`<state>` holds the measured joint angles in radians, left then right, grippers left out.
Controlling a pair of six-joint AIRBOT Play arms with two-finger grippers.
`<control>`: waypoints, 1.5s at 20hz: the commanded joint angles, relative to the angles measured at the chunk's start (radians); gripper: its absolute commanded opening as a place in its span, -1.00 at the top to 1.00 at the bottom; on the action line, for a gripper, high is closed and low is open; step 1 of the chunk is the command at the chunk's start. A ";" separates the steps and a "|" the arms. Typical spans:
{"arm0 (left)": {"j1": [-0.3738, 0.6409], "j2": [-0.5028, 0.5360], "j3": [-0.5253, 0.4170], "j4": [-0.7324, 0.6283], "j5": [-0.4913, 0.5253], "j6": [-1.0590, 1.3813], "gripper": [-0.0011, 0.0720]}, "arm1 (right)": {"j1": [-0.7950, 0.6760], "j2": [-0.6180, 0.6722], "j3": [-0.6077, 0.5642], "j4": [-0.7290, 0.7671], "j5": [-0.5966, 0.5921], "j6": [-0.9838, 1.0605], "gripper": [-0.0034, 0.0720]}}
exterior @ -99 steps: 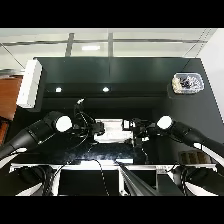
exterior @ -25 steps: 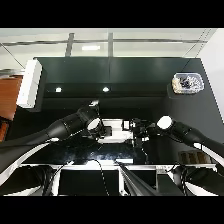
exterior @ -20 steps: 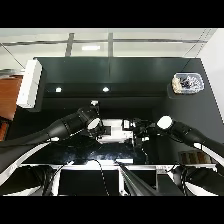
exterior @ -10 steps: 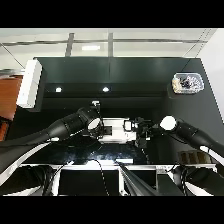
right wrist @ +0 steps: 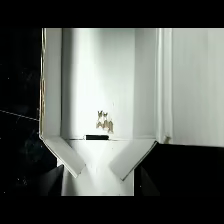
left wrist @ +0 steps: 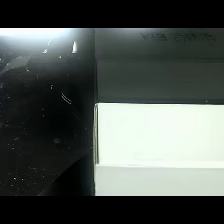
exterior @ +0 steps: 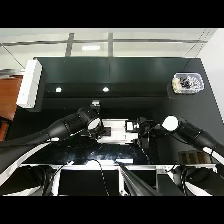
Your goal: Fold the box and place the chain.
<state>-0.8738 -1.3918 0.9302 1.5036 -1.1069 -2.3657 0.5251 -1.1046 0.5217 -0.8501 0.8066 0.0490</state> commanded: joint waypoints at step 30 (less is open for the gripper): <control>0.001 0.000 0.000 -0.019 -0.002 0.001 0.90 | 0.079 -0.055 0.002 0.192 -0.123 0.136 0.85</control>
